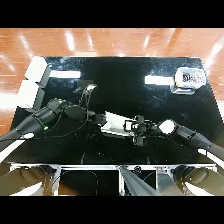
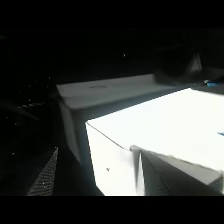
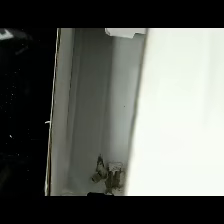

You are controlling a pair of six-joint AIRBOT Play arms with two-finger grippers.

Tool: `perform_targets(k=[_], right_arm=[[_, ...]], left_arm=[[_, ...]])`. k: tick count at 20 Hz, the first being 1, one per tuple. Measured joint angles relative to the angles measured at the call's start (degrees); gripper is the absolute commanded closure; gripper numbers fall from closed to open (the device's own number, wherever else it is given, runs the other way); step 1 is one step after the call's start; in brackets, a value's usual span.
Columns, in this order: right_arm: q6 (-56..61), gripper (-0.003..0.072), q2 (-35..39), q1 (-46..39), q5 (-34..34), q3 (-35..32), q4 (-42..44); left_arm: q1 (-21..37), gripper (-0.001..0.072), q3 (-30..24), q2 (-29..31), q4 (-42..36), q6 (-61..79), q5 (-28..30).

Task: Fold the box and place the chain.

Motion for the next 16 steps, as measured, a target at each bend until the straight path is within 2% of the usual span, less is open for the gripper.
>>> perform_targets(k=[7,12,16], right_arm=[[0.5,0.0057,0.0,0.0,0.1,0.0,0.1],[0.6,0.0057,0.0,0.0,0.2,0.0,0.0],[0.7,0.0057,0.0,0.0,0.2,0.0,-0.1]], left_arm=[[0.6,0.0079,-2.5,2.2,0.5,3.3,-2.5],[0.3,0.0078,-8.4,7.2,1.0,6.2,-9.6],[-1.0,0.0079,-10.7,9.2,1.4,9.5,-13.7]])
